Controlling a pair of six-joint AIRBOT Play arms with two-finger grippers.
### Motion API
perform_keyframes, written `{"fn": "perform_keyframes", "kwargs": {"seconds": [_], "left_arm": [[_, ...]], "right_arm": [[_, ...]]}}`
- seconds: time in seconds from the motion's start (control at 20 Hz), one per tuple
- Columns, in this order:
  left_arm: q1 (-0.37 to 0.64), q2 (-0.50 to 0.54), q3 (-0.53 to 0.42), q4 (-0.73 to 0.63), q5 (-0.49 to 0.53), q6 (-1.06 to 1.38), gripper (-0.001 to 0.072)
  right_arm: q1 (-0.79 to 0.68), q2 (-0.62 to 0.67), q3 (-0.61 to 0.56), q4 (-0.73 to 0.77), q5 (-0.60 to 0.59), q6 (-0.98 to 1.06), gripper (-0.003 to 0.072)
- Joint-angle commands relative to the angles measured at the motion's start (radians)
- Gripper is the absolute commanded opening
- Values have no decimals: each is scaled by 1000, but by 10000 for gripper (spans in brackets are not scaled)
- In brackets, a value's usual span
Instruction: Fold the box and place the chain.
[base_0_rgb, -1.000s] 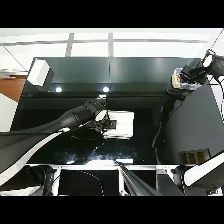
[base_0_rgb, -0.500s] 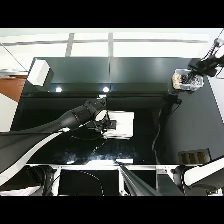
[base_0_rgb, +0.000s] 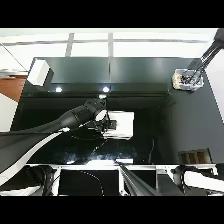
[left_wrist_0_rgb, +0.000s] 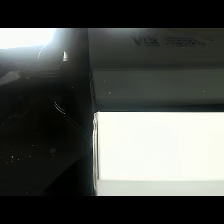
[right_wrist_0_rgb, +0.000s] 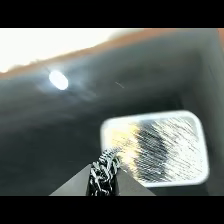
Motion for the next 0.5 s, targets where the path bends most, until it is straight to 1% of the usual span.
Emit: {"fn": "perform_keyframes", "kwargs": {"seconds": [0.0, 0.15, 0.35, 0.45], "left_arm": [[0, 0, 0, -3, 0, 0, 28], [0, 0, 0, -3, 2, 0, 28], [0, 0, 0, -3, 3, 0, 28], [0, 0, 0, -3, 3, 0, 28]], "right_arm": [[20, 186, -42, 100, 29, -34, 45], [79, 354, -146, 100, 63, -34, 45], [191, 522, -294, 116, 255, -67, 43], [241, 558, -335, 177, 368, -98, 43]]}}
